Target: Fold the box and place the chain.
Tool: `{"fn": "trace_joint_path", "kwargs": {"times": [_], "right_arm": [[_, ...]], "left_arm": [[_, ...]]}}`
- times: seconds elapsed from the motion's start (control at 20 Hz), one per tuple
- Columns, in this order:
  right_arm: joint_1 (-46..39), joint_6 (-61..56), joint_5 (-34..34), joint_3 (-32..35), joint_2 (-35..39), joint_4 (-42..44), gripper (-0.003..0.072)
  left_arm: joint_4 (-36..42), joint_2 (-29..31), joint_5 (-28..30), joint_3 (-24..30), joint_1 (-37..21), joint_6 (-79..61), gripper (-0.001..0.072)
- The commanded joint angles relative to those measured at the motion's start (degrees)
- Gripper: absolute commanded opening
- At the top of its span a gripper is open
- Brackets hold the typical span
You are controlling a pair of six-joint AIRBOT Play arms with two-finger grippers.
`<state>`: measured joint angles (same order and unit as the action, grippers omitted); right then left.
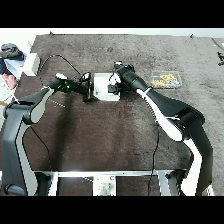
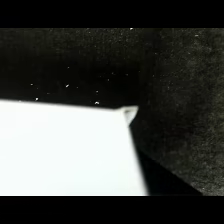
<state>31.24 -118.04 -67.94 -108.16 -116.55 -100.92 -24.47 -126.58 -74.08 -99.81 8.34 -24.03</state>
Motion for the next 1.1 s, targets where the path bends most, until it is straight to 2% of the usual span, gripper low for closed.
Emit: {"fn": "trace_joint_path", "kwargs": {"times": [0.0, 0.4, 0.55, 0.6, 0.85, 0.9, 0.95, 1.0, 1.05], "right_arm": [[0.07, -0.04, 0.0, -0.04, 0.35, 1.11, 0.0293], [-0.66, 1.44, -0.31, -0.04, 0.57, 2.82, 0.029], [-2.49, 4.35, -0.26, -0.04, 0.55, 9.31, 0.0288], [-2.91, 4.37, -0.24, -0.04, 0.55, 9.51, 0.0202], [-3.41, 4.46, -0.48, -0.04, -0.52, 9.44, 0.0188], [-3.41, 4.46, -0.42, -0.04, -1.01, 9.4, 0.0154], [-3.37, 4.44, -0.13, -0.04, -1.51, 8.83, 0.0086], [-3.06, 4.42, 0.2, -0.04, -1.75, 7.58, 0.0085], [-2.56, 4.35, 0.2, -0.04, -1.73, 5.62, 0.0011]], "left_arm": [[0.02, -0.02, 0.11, -0.02, -0.04, 0.04, 0.0466], [0.02, -0.02, 0.11, -0.02, -0.04, 0.04, 0.0467], [0.02, -0.02, 0.11, -0.02, -0.04, 0.04, 0.0467], [0.02, -0.02, 0.11, -0.02, -0.04, 0.04, 0.0467], [0.02, -0.02, 0.09, -0.02, -0.04, 0.04, 0.0467], [0.02, -0.02, 0.09, -0.02, -0.04, 0.04, 0.0466], [0.02, -0.02, 0.09, -0.02, -0.04, 0.04, 0.0467], [0.02, -0.02, 0.09, -0.02, -0.04, 0.04, 0.0466], [0.02, -0.02, 0.09, -0.02, -0.04, 0.04, 0.0466]]}}
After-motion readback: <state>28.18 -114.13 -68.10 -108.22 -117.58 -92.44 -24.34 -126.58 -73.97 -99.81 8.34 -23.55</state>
